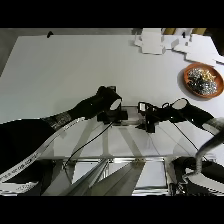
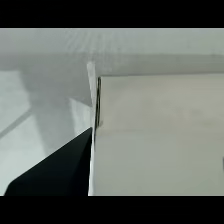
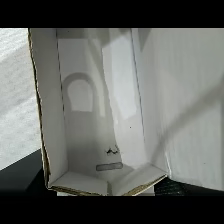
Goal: Fold the box and place the chain.
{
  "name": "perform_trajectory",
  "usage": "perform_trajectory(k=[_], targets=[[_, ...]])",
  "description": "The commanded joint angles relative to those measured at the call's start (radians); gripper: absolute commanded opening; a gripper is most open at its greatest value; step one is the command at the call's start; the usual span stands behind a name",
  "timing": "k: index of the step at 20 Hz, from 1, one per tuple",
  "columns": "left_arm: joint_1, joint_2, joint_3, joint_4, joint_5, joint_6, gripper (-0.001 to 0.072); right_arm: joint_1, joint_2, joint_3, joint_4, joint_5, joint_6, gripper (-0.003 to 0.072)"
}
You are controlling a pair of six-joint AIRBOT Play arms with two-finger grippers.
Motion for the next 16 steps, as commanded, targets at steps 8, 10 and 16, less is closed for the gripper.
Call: perform_trajectory(k=[8,10,16], targets=[[0.001,-0.025,0.002,0.004,0.014,-0.031,0.0026,0.000,0.000,0.000,0.000,0.000,0.000,0.0318],[0.001,-0.025,0.002,0.004,0.011,-0.030,0.0009,0.000,0.000,0.000,0.000,0.000,0.000,0.0318],[0.006,-0.017,0.002,0.003,0.012,-0.006,0.0041,0.000,0.000,0.000,0.000,0.000,0.000,0.0318]])
